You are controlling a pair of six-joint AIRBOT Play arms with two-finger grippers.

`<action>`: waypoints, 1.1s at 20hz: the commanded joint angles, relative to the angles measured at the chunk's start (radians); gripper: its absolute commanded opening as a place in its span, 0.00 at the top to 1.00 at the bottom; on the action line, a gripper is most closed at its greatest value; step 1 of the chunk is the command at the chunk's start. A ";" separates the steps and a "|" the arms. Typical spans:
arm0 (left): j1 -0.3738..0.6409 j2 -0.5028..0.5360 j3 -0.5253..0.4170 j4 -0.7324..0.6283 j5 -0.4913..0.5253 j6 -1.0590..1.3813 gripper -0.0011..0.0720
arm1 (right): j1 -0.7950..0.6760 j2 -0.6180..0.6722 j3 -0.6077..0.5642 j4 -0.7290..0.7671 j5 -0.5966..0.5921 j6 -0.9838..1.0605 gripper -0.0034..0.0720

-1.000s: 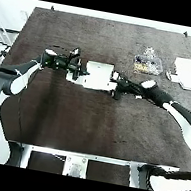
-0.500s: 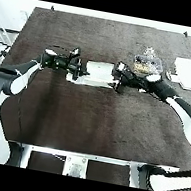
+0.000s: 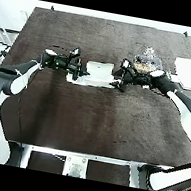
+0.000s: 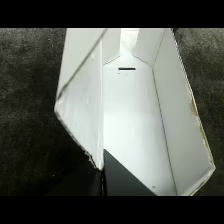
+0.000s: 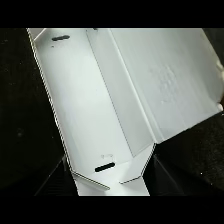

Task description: Fold the box and place the chain.

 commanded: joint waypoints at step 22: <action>0.000 0.001 0.001 0.000 0.000 0.000 0.96 | -0.021 -0.248 0.270 -0.031 0.313 -0.020 0.09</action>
